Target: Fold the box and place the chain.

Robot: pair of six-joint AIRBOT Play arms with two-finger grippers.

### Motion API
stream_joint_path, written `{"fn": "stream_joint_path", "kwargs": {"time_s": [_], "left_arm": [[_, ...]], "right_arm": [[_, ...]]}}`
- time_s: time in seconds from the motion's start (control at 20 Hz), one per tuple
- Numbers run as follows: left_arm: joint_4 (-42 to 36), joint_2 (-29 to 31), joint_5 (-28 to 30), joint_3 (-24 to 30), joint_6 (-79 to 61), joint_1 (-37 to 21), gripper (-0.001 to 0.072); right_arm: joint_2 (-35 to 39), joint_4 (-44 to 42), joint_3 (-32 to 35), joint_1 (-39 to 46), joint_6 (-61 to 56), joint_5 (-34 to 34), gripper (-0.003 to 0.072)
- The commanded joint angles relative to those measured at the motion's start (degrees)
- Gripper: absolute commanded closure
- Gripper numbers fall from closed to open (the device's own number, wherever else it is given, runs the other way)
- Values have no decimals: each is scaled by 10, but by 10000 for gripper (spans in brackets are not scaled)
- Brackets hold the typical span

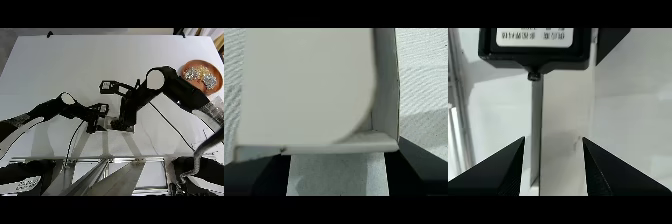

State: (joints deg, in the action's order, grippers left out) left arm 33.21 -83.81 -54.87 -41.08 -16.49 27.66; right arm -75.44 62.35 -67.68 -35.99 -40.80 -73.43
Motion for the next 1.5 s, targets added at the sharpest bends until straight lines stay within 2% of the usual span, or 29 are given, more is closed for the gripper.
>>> {"fn": "stream_joint_path", "kwargs": {"time_s": [0.0,0.2,0.25,0.35,0.6,0.95,1.1,1.25,1.45], "left_arm": [[0,0,0,0,0,-1,497],[0,0,0,0,0,-1,497],[0,0,0,0,0,-1,497],[0,0,0,0,0,-1,497],[0,0,0,0,0,-1,497],[0,0,0,0,0,-1,497],[0,0,0,0,0,-1,497],[0,0,0,0,0,-1,497],[0,0,0,0,0,-1,497]], "right_arm": [[21,8,-1,1,17,44,311],[39,-14,-1,55,20,82,334],[33,-33,0,76,21,66,361],[8,-59,0,101,29,17,365],[-67,-55,0,62,38,-25,388],[-69,-57,3,51,38,-50,385],[-53,-18,26,31,38,-4,326],[-24,-5,65,17,38,59,324],[2,-1,98,2,38,78,321]]}}
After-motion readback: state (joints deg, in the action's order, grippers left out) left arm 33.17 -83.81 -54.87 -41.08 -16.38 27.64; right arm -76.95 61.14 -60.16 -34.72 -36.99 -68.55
